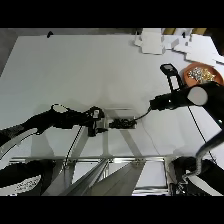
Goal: Fold the box and place the chain.
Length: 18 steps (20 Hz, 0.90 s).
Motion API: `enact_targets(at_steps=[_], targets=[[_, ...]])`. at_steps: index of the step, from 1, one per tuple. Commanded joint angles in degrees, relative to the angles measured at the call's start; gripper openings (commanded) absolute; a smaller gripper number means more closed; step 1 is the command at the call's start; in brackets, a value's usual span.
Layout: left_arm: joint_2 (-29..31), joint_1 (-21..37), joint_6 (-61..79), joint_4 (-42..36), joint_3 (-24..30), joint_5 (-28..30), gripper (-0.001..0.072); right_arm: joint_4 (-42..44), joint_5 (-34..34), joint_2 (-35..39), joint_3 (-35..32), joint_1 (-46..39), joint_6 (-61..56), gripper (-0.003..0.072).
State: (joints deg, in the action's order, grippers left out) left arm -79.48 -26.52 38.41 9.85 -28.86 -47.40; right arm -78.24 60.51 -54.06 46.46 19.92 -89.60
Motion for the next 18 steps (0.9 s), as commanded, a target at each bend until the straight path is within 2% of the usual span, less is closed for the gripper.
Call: enact_targets(at_steps=[1, 4, 8, 15, 18], targets=[[0.0, 0.0, 0.0, 0.0, 0.0, 0.0, 0.0152, 10.9, 3.1, 6.6, 0.0, 5.2, 1.8, 0.0015], [0.0, 0.0, 0.0, 0.0, 0.0, 0.0, 0.0152, 17.7, 2.5, 8.2, 0.0, 10.2, 3.2, 0.0015], [0.0, 0.0, 0.0, 0.0, 0.0, 0.0, 0.0152, 18.6, -4.5, 8.2, 0.0, 15.0, 4.2, 0.0016], [0.0, 0.0, 0.0, 0.0, 0.0, 0.0, 0.0152, 33.9, -12.4, 8.2, 0.0, 15.4, 13.6, 0.0016], [0.0, 0.0, 0.0, 0.0, 0.0, 0.0, 0.0152, 36.7, -14.8, 8.2, 0.0, 15.4, 15.6, 0.0016]])
